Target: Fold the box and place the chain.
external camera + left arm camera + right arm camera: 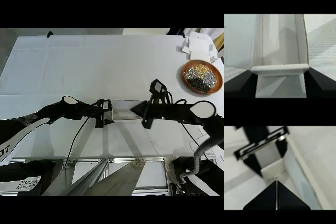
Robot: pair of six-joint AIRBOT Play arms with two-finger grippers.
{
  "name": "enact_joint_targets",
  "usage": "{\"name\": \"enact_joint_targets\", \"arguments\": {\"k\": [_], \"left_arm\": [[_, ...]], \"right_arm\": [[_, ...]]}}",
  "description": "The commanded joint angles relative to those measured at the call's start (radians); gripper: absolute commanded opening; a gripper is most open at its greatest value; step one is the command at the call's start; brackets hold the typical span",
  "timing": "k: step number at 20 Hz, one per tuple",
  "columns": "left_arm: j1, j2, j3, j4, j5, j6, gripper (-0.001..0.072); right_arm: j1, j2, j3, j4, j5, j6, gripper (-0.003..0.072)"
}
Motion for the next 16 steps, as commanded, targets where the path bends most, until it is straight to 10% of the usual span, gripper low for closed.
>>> {"name": "enact_joint_targets", "arguments": {"k": [1,16], "left_arm": [[0.0,0.0,0.0,0.0,0.0,0.0,0.015],[0.0,0.0,0.0,0.0,0.0,0.0,0.015]], "right_arm": [[0.039,-0.098,0.0,0.137,-0.216,0.005,0.0013],[0.039,-0.308,0.0,0.133,-0.198,0.188,0.0013]]}}
